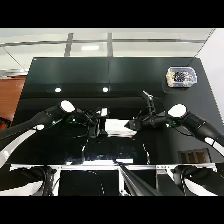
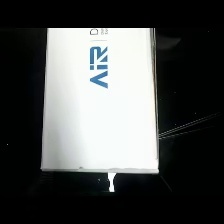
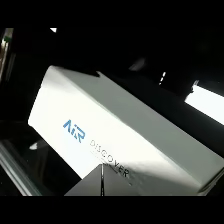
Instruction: Fold the box and place the chain.
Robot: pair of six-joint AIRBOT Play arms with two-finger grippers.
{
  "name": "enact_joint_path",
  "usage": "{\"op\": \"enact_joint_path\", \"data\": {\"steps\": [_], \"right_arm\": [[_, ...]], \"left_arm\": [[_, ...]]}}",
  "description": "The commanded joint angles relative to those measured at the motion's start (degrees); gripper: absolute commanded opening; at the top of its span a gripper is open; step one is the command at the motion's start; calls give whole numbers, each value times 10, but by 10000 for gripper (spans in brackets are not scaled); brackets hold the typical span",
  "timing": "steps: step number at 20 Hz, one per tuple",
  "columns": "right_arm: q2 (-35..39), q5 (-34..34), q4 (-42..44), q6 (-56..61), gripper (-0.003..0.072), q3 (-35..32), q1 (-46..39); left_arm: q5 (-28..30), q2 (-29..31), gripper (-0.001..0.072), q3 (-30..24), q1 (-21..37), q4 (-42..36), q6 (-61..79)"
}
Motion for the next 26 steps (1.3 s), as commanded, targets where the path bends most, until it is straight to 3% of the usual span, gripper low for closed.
{"op": "enact_joint_path", "data": {"steps": [1, 7, 10, 13, 14, 15, 20, 26], "right_arm": [[-4, -35, -26, 19, 9, -3, 4], [-1, 6, -63, 4, 9, 6, 2], [19, 121, -80, -43, 9, 63, -26], [51, 215, -161, -34, 9, 139, -86], [64, 226, -184, -22, 9, 160, -111], [76, 233, -196, -14, 9, 173, -134], [125, 327, -198, -4, 9, 183, -240], [159, 339, -198, -4, 9, 171, -284]], "left_arm": [[0, 0, 404, 0, 0, 0, 1], [-7, 0, 403, 0, 0, 0, 0], [-21, 2, 403, 0, 1, 0, 0], [-24, 4, 405, 3, 9, 0, 0], [-31, 5, 471, 4, 10, 0, -6], [-30, 6, 714, 8, 10, 2, -30], [-30, 55, 709, 21, 30, 46, -62], [-84, 106, 706, 31, 15, 136, -96]]}}
